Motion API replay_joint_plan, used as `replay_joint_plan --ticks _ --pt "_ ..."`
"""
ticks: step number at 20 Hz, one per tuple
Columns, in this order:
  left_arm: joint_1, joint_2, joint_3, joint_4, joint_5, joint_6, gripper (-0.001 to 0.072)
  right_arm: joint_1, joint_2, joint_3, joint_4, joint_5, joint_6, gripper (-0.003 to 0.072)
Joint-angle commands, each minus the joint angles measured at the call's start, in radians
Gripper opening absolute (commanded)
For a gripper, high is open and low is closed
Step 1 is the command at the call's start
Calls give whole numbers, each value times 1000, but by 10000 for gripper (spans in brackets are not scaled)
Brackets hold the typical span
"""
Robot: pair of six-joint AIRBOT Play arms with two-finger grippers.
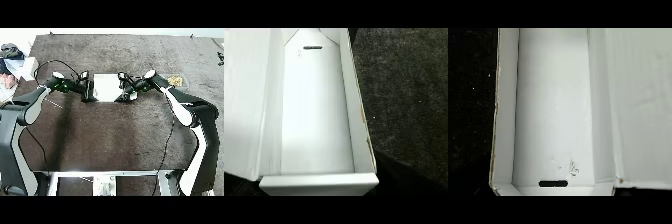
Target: Fold the box and place the chain.
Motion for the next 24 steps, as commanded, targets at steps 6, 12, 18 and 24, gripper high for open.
replay_joint_plan --ticks 6,12,18,24 --pt "-6 -17 0 -19 16 34 720 0 0 0 0 0 0 541" --pt "-6 -17 0 -19 -2 57 720 1 0 0 0 0 0 541" --pt "-6 -18 0 -19 -8 57 720 0 0 0 0 0 0 541" --pt "-6 -21 0 -26 12 55 720 1 0 0 0 0 0 541"
